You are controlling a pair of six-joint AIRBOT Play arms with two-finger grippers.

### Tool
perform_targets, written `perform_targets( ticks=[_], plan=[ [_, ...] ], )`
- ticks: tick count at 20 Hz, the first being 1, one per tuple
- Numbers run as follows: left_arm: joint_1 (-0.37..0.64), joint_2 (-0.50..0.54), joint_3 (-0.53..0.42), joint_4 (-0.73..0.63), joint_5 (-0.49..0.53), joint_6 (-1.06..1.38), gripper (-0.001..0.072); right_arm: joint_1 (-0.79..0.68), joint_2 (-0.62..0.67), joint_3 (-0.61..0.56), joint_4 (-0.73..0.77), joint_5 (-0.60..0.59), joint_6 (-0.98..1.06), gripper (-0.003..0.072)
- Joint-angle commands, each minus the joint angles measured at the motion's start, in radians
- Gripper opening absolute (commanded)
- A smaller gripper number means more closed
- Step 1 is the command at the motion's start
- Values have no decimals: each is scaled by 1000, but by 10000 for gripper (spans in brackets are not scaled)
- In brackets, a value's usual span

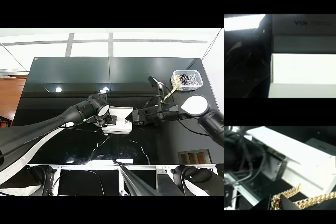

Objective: Fold the box and place the chain.

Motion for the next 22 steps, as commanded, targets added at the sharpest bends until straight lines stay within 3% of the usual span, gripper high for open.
perform_targets(
  ticks=[1,2,3,6,9,13,14,15,18,22],
  plan=[
    [0,0,1,0,0,0,32,8,-61,-13,10,-32,-2,46],
    [0,0,1,0,0,0,32,5,-63,-13,6,-42,-2,222],
    [0,0,1,0,0,0,32,-16,-62,-7,6,-31,-2,283],
    [0,0,1,0,0,0,32,-179,-45,40,-49,79,-3,282],
    [0,0,1,0,0,0,31,-384,-21,53,-227,97,1,281],
    [0,0,1,0,0,0,32,-513,-39,7,-567,-158,194,311],
    [0,0,1,0,0,0,32,-520,-61,5,-610,-227,236,636],
    [0,0,1,0,0,0,32,-520,-95,6,-613,-301,238,720],
    [0,0,1,0,0,0,32,-520,-243,60,-605,-446,311,720],
    [0,0,1,0,0,0,32,-521,-497,270,-633,-387,386,720]
  ],
)
